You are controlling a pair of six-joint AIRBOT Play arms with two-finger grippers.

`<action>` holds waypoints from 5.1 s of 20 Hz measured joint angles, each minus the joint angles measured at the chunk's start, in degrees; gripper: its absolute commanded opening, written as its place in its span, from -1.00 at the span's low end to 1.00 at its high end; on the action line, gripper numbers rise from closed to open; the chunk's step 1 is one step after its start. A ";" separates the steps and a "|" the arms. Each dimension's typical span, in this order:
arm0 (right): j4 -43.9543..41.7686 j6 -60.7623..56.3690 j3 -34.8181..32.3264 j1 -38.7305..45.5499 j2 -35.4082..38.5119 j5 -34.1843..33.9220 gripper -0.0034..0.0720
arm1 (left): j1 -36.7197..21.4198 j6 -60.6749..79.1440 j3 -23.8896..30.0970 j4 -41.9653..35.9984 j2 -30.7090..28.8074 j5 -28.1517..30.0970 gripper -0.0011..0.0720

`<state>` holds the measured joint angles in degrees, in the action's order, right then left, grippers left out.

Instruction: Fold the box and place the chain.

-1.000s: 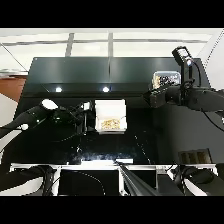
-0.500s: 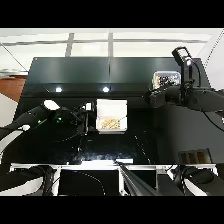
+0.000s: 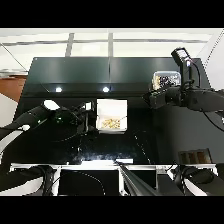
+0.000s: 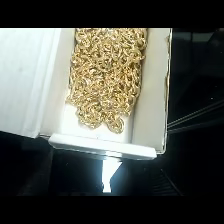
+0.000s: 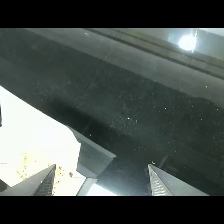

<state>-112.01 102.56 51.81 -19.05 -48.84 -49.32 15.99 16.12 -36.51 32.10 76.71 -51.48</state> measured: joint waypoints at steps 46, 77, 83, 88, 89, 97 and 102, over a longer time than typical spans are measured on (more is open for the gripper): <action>1.07 -3.39 0.00 -0.04 -2.29 -5.88 0.94 | 3.23 -1.11 -2.89 1.95 2.08 -1.81 0.95; 1.29 -6.97 -1.09 -0.04 -2.82 -8.00 0.94 | 5.84 -11.21 -2.89 5.05 0.24 -0.02 0.95; 1.29 -6.97 -1.11 -0.04 -2.82 -8.00 0.94 | 4.24 -20.98 -2.51 8.72 -2.67 -0.79 0.95; 1.31 -6.97 -1.09 -0.04 -2.82 -7.96 0.94 | 2.12 -25.42 -0.09 9.07 -3.17 -1.46 0.95; 1.31 -6.97 -1.09 -0.04 -2.82 -7.96 0.94 | 1.97 -25.70 0.46 9.09 -3.19 -1.53 0.94; 1.31 -6.99 -1.11 -0.04 -2.82 -7.93 0.94 | 2.67 -26.88 2.32 6.54 -4.57 -1.11 0.92; 1.31 -6.99 -1.09 -0.04 -2.82 -7.93 0.94 | 5.27 -26.82 3.30 5.60 -5.84 2.71 0.92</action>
<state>-110.69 95.57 50.72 -19.09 -51.66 -57.25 21.26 -10.70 -33.21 37.69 70.87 -48.77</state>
